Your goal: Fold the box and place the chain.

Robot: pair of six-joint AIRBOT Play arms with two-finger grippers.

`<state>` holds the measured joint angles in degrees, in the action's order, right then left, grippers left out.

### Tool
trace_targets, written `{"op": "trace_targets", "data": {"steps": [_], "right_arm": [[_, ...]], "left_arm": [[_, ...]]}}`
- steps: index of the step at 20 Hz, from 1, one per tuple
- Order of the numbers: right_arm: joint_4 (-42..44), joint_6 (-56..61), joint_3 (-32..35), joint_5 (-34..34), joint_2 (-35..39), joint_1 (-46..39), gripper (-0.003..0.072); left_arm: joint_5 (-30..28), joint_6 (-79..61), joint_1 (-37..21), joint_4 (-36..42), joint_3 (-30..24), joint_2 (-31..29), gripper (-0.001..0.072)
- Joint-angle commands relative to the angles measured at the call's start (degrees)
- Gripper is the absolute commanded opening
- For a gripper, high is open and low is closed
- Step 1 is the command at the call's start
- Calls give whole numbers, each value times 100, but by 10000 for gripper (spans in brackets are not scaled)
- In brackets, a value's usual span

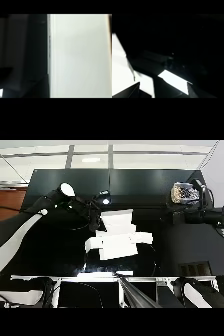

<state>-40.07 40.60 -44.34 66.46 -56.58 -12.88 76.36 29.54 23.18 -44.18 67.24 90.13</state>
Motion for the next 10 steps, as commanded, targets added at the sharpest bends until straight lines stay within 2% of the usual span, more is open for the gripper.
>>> {"op": "trace_targets", "data": {"steps": [1, 2, 3, 4, 6, 10], "right_arm": [[-129, 378, -278, -280, 7, -44, 669], [-138, 415, -275, -199, 4, -26, 669], [-297, 260, -271, -33, 4, 42, 669], [-525, -129, -240, 109, 4, 157, 668], [-914, -1071, -72, 61, 4, 476, 669], [-839, -2227, 542, -1141, 0, 1119, 669]], "left_arm": [[-1320, -365, 498, -575, -315, -533, 23], [-1825, -501, 514, -361, -590, -669, 23], [-2076, -866, 496, -55, -822, -756, 24], [-2083, -1419, 494, 162, -1001, -798, 24], [-2094, -2481, 634, -52, -1233, -789, 25], [-2695, -2465, 750, -184, -1270, -789, 25]]}}
